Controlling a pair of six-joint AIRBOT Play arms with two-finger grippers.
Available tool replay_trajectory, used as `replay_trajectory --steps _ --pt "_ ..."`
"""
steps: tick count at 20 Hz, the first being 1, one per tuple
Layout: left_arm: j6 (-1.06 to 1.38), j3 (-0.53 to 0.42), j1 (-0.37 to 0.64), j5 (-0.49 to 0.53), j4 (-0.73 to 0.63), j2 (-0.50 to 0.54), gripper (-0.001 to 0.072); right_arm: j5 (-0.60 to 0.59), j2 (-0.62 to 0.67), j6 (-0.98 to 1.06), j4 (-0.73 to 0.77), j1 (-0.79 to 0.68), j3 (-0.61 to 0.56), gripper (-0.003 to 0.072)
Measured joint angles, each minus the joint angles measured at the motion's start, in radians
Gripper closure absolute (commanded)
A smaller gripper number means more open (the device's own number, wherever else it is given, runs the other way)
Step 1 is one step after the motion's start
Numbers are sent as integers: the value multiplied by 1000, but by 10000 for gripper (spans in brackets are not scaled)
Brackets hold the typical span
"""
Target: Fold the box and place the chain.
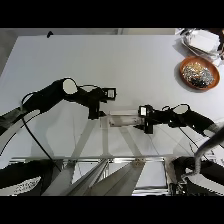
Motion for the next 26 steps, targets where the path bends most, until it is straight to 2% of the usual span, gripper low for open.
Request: replay_trajectory --steps 4,5,6,7,8,12,14,16,22,26 --pt "-117 0 0 -2 115 105 90 0 0 1 1 0 0 257" --pt "-140 0 0 -5 129 137 158 0 0 1 0 0 0 257" --pt "-158 0 0 -15 135 164 326 0 0 0 1 0 0 257" --pt "-174 0 0 -32 136 188 580 1 0 0 1 0 0 257" --pt "-187 0 -2 -64 124 208 708 1 0 -1 0 0 0 257" --pt "-240 -8 -59 -250 49 222 708 2 0 -2 0 0 0 257" --pt "-260 -17 -114 -262 9 209 708 2 0 -2 0 0 0 257" --pt "-271 -23 -161 -176 -34 189 708 2 0 -2 0 0 0 257" --pt "-376 -29 -203 201 -168 54 709 2 0 -2 0 0 0 257" --pt "-496 -29 -208 367 -195 -31 709 2 0 -2 0 0 0 257"
